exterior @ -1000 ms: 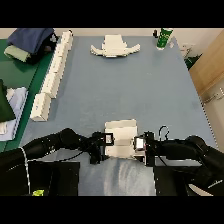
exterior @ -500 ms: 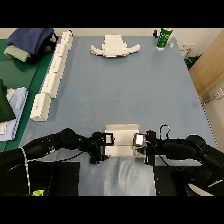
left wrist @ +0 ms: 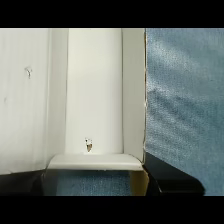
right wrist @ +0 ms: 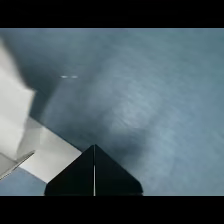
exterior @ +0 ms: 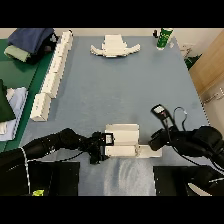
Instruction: Fold the box.
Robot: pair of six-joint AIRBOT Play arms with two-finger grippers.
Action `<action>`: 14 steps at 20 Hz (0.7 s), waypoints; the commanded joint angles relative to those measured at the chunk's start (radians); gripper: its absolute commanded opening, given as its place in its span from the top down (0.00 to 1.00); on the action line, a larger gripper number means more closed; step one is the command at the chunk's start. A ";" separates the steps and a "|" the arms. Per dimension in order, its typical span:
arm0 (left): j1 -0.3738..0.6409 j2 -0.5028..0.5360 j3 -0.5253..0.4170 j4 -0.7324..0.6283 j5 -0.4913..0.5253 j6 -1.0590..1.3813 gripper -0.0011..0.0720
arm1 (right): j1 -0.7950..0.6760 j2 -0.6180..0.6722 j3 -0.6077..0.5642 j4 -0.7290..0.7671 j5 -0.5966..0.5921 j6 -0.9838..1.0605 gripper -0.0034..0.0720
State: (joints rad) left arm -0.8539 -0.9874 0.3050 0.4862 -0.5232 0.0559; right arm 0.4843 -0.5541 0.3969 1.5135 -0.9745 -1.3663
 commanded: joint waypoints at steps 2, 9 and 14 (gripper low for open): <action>0.000 0.000 0.000 0.000 0.000 -0.001 0.34 | -0.163 0.001 0.023 -0.179 -0.247 0.375 0.95; 0.000 0.000 0.000 0.000 0.000 -0.001 0.34 | -0.316 -0.117 -0.026 0.136 -0.224 0.207 0.95; 0.000 0.000 0.000 0.000 0.000 -0.001 0.34 | -0.316 -0.174 -0.025 0.302 -0.201 0.115 0.95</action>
